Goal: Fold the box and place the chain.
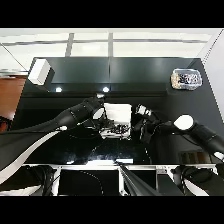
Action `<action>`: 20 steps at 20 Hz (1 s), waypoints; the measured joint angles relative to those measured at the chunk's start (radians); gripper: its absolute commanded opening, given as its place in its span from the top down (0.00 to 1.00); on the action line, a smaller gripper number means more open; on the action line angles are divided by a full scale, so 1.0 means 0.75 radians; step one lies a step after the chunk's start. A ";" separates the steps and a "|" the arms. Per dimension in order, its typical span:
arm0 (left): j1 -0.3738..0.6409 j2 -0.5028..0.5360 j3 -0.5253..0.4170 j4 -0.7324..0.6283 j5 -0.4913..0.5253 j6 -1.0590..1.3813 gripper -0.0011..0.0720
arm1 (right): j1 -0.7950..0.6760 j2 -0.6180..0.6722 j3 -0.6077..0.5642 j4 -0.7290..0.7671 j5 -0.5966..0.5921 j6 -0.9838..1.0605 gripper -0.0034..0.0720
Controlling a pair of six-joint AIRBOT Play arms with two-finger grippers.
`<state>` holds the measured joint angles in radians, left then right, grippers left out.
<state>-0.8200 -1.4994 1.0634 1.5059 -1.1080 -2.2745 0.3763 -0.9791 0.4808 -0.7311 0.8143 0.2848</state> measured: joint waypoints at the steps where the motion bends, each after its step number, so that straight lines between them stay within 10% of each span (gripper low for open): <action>1: 0.000 0.000 0.000 0.000 0.000 -0.001 0.95 | -0.022 0.028 0.035 -0.020 0.082 0.090 0.90; 10: 0.000 0.000 0.000 0.000 0.000 -0.001 0.95 | -0.082 0.124 0.335 0.223 0.496 0.602 0.90; 20: 0.000 0.000 0.000 0.000 0.007 -0.001 0.95 | -0.084 0.115 0.381 0.245 0.391 0.784 0.90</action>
<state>-0.8200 -1.4994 1.0634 1.5059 -1.1027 -2.2749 0.3130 -0.8925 0.7670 -0.5472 1.1072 0.8730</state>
